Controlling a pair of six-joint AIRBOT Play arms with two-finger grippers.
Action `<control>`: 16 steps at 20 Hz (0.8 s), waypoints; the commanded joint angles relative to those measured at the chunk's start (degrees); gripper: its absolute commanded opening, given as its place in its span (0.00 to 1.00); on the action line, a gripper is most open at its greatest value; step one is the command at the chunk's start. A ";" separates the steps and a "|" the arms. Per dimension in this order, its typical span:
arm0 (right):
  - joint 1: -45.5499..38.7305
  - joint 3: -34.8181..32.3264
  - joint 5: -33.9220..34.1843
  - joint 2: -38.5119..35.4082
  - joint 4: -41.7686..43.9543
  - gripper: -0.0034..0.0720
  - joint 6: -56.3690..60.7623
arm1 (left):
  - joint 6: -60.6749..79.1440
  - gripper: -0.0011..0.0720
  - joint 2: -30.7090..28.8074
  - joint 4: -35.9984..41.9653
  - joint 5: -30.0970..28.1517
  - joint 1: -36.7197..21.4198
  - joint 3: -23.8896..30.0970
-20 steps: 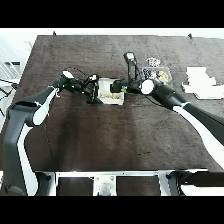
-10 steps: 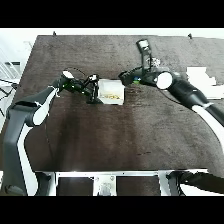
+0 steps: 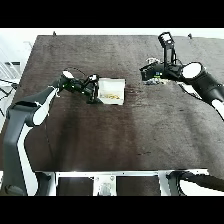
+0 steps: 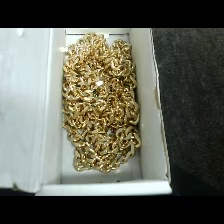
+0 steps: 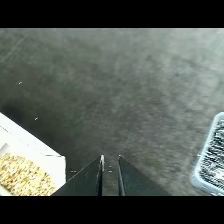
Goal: Fold the box and place the chain.
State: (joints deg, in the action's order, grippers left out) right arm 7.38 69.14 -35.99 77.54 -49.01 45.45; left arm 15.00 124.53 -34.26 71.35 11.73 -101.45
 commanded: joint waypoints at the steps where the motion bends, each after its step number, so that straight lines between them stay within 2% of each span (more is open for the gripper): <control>1: -4.42 3.06 -10.14 6.19 18.49 0.25 -20.28 | 0.02 0.67 0.00 -0.02 -0.02 -0.07 -0.04; 5: -4.68 12.09 -17.81 15.78 20.15 0.25 -25.03 | 0.02 0.67 0.00 -0.02 -0.02 -0.07 -0.04; 10: -3.85 23.10 -26.56 26.25 20.11 0.25 -24.87 | 0.02 0.67 0.00 -0.02 -0.02 -0.07 -0.04; 12: -2.86 24.26 -29.88 27.58 20.02 0.25 -24.70 | 0.02 0.67 0.00 -0.02 -0.02 -0.07 -0.04; 16: -0.81 24.28 -32.39 28.22 17.84 0.25 -23.56 | 0.02 0.67 0.00 -0.02 -0.04 -0.07 -0.04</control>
State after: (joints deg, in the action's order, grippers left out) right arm 5.30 92.42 -64.77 104.51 -30.00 21.23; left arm 15.00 124.53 -34.26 71.33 11.73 -101.45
